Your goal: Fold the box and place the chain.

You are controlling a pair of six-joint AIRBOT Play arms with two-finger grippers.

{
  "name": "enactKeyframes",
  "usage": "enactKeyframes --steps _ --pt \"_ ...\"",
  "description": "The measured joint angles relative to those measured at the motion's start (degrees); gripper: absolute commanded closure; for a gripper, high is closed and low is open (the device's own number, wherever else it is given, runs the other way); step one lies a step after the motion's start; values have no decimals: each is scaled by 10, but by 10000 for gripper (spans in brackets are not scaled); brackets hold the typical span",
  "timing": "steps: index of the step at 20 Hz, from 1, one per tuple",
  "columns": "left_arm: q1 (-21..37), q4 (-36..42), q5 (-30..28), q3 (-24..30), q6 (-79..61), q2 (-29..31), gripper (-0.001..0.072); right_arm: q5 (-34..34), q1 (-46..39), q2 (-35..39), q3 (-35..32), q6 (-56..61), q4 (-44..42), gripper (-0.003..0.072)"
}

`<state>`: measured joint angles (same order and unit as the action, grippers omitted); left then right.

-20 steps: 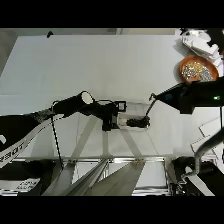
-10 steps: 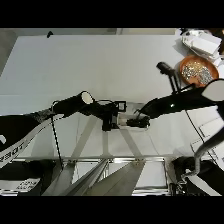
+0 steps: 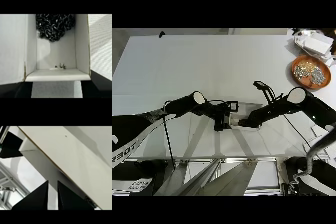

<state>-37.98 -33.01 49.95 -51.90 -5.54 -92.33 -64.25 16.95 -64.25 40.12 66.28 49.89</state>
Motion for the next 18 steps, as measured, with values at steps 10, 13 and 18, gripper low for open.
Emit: enactKeyframes --steps 10,13,18 --pt "0 0 0 0 0 0 575 -75 -182 79 -16 -219 15 671" --pt "0 0 0 0 0 0 575 -44 -193 78 -40 -312 52 498" --pt "0 0 2 0 0 0 575 17 -182 69 -92 -458 70 430"
